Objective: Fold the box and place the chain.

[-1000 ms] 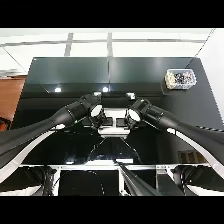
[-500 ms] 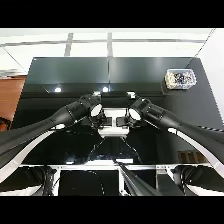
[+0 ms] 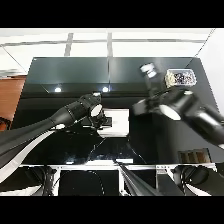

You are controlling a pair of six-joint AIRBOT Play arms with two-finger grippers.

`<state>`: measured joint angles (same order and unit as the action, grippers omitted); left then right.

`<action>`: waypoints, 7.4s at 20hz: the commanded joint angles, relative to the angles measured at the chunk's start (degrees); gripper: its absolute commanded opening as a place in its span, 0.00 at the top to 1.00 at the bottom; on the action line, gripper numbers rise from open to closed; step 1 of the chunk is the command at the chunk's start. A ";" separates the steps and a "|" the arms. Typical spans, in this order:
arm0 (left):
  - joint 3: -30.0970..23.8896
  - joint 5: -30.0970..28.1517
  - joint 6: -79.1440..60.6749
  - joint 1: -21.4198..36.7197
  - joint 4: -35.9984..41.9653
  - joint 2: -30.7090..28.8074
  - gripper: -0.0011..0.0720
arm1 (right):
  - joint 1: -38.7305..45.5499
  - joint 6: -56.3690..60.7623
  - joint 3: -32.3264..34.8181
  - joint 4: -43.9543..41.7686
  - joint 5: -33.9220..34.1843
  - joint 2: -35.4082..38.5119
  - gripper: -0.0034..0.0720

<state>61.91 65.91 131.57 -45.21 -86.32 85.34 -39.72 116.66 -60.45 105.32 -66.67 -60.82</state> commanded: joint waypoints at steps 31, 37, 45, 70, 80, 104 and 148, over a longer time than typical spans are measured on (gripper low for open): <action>0.02 0.59 0.02 0.02 0.02 0.00 0.95 | 50.75 6.84 -40.96 -34.80 2.47 -50.16 0.24; 0.02 0.59 0.02 0.02 0.02 0.00 0.95 | 50.03 -0.66 -40.96 -35.28 2.58 -50.86 0.80; 0.02 0.61 0.04 0.02 0.04 0.00 0.95 | 50.07 -23.23 -40.98 -35.26 0.85 -39.82 0.94; 0.02 0.66 0.04 0.02 0.04 0.00 0.95 | 32.65 -41.79 -33.22 -48.98 -26.62 3.87 0.93; 0.02 0.63 0.02 0.02 0.04 0.00 0.95 | 30.97 -42.40 -33.16 -71.36 -19.93 3.87 0.93; 0.02 0.61 0.02 0.02 0.04 0.00 0.95 | 21.81 -37.40 -29.24 -64.92 -8.79 3.17 0.93; 0.02 0.74 0.02 0.02 0.04 0.00 0.95 | 10.23 -74.97 33.42 -39.17 39.58 5.01 0.02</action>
<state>61.91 66.59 131.61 -45.21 -86.26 85.34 -27.55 57.14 -28.58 59.86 -36.49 -54.94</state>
